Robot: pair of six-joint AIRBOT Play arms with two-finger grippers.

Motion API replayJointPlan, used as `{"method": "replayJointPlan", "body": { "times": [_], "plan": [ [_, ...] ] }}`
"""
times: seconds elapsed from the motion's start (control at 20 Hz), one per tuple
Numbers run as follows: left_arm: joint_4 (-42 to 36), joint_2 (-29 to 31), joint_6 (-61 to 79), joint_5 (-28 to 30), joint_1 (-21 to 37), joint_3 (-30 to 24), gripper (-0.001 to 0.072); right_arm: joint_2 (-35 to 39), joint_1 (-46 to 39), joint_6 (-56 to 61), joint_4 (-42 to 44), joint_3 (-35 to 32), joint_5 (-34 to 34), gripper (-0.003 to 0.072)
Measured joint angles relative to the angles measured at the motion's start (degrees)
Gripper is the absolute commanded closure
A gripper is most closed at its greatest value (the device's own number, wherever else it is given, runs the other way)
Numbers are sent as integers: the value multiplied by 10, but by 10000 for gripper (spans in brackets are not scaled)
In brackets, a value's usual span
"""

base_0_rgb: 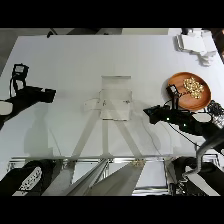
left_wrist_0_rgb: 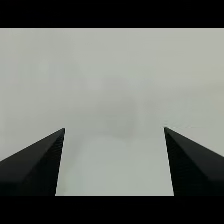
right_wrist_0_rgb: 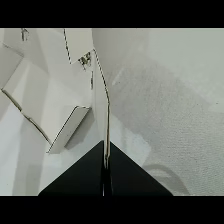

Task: Fold the box and place the chain.

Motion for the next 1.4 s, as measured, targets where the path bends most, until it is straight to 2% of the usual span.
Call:
{"method": "replayJointPlan", "body": {
  "times": [0.15, 0.3, 0.6, 0.75, 0.9, 1.1, 1.3, 1.4],
  "plan": [
    [-2, -39, -14, -91, -23, 83, 19, 0, 0, 0, 0, 0, 1, 667],
    [-3, -112, -22, -176, -73, 175, 19, 0, 0, 0, 0, 0, 1, 667],
    [-2, -268, -25, -240, -166, 301, 18, 0, 0, 0, 0, 0, 2, 667],
    [-13, -335, -1, -282, -176, 361, 19, 0, 0, 0, 0, 0, 2, 667],
    [-73, -403, 66, -359, -167, 427, 18, 0, 0, 0, 0, 0, 2, 667],
    [-180, -473, 180, -442, -156, 474, 18, 0, 0, 0, 0, 0, 1, 667],
    [-256, -519, 247, -475, -162, 487, 19, 0, 0, 0, 0, 0, 1, 667],
    [-269, -532, 275, -479, -170, 490, 24, 0, 0, 0, 0, 0, 1, 667]
  ]
}}
